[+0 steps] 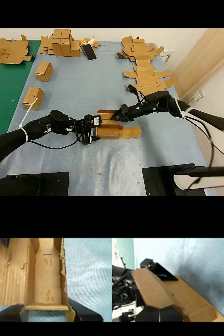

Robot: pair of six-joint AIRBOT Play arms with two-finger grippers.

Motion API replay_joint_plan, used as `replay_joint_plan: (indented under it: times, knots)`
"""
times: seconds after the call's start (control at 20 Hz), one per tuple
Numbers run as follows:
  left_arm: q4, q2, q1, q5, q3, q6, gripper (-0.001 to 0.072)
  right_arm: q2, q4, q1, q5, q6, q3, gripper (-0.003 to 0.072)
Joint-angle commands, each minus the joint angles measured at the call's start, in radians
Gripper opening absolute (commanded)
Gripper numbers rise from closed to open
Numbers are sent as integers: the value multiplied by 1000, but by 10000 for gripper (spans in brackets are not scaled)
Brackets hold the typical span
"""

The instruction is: Fold the box.

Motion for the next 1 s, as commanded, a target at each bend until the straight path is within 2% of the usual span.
replay_joint_plan:
  times: [0.0, 0.3, 0.65, 0.8, 0.95]
  knots:
    - [0, 0, 2, 0, 0, 1, 520, -138, 66, -26, -26, -131, 5, 0]
    - [0, 0, 2, 0, 0, 1, 520, -143, -3, -21, 152, -192, 5, 2]
    - [0, 0, 2, 0, 0, 0, 520, -138, -55, -21, 172, -203, 5, 1]
    - [0, 0, 2, 0, 0, 0, 520, -54, -63, -22, 179, -232, 6, 2]
    - [0, 0, 2, 0, 0, 0, 520, 110, -191, -25, 242, -225, 5, 2]
